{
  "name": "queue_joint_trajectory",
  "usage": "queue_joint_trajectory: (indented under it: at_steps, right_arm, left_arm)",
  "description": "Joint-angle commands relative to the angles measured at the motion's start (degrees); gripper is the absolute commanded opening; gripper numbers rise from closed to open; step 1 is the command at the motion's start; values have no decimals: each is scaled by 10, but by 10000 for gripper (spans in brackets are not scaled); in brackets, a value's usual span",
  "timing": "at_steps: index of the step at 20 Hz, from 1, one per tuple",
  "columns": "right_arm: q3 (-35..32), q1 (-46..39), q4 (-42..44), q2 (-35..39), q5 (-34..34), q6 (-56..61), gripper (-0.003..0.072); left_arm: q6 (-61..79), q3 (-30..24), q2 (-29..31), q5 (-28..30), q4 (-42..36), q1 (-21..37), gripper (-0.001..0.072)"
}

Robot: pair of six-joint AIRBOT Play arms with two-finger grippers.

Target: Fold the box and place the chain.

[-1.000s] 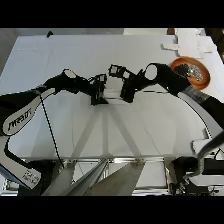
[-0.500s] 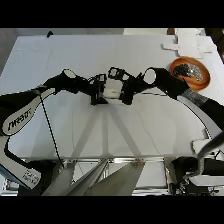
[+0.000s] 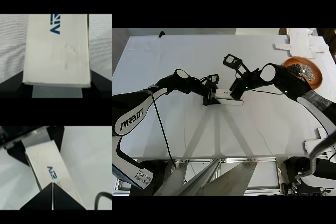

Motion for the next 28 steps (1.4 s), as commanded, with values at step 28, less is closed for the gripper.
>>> queue_joint_trajectory:
  at_steps: [28]
  right_arm:
    - [9, 5, 103, -110, 32, 245, 13]
  left_arm:
    - [0, 0, 0, 1, 0, 0, 275]
